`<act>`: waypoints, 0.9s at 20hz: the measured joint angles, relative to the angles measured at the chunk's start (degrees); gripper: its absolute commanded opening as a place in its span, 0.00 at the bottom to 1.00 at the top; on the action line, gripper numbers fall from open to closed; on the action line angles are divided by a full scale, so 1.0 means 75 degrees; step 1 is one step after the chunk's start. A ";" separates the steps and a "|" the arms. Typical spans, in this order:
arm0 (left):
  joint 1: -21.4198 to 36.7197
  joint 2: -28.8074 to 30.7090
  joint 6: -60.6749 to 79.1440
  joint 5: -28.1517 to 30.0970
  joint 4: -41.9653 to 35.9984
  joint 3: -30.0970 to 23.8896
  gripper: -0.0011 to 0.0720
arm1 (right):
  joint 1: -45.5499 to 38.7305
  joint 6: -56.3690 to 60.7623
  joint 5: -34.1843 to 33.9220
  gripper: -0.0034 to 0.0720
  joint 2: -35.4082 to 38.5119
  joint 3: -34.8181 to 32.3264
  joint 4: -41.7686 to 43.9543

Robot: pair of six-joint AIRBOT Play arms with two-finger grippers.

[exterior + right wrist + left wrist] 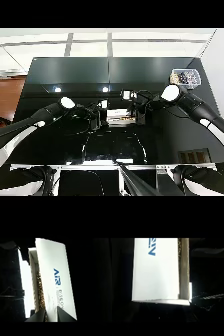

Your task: Fold the box and place the chain.

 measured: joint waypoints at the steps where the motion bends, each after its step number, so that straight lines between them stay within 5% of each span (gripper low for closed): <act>1: 0.0000 0.0000 0.0000 0.0003 0.0000 0.0000 0.49 | 0.0000 0.0009 0.0006 0.22 0.0017 0.0000 0.0000; 8: 0.0000 -0.0003 -0.0003 0.0000 -0.0009 0.0000 0.49 | 0.0009 0.0061 0.0233 0.28 0.0038 -0.0058 -0.0032; 9: 0.0000 0.0000 -0.0003 0.0000 -0.0012 0.0000 0.49 | 0.0009 0.0061 0.0251 0.41 0.0035 -0.0076 -0.0035; 18: 0.0000 0.0000 -0.0003 0.0003 -0.0015 0.0000 0.49 | 0.0055 0.0117 0.0262 0.41 -0.0050 -0.0213 -0.0038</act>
